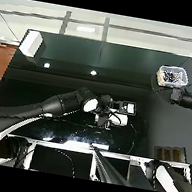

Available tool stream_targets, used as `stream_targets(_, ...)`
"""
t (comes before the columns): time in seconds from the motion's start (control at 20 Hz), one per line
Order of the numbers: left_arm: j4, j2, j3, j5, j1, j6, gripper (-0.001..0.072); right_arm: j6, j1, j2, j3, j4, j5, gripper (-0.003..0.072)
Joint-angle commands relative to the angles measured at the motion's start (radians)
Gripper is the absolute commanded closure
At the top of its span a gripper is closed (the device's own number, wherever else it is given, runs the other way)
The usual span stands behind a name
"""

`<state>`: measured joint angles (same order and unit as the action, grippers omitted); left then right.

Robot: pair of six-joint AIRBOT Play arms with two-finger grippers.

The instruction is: Fold the box and place the chain.

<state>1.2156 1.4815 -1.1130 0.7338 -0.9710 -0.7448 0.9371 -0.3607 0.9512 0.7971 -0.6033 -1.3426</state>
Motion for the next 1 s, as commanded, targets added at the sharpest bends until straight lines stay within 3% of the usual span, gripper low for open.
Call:
stream_targets(0.0,-0.001,0.014,-0.001,-0.001,0.0,0.0,-0.0002,0.0,-0.001,-0.001,0.0,0.0,0.0,0.065)
stream_targets(0.55,-0.027,0.093,-0.001,-0.041,0.001,0.0,0.0012,0.0,-0.001,-0.001,0.0,0.0,0.007,0.065)
stream_targets(0.6,-0.019,0.089,-0.002,-0.027,0.008,-0.004,0.0111,0.0,-0.001,-0.001,0.0,0.0,0.012,0.065)
stream_targets(0.65,-0.014,0.079,-0.002,-0.008,0.024,-0.027,0.0344,0.0,-0.001,-0.001,0.0,0.0,0.02,0.065)
stream_targets(0.7,-0.015,0.064,-0.003,0.018,0.054,-0.067,0.0409,0.0,-0.001,-0.001,0.0,0.0,0.026,0.065)
stream_targets(0.8,-0.014,0.026,-0.005,0.08,0.142,-0.146,0.0422,0.0,-0.001,-0.001,0.0,0.0,0.032,0.065)
stream_targets(0.95,-0.014,-0.041,-0.005,0.185,0.359,-0.237,0.0421,0.0,-0.001,-0.001,0.0,0.001,0.046,0.065)
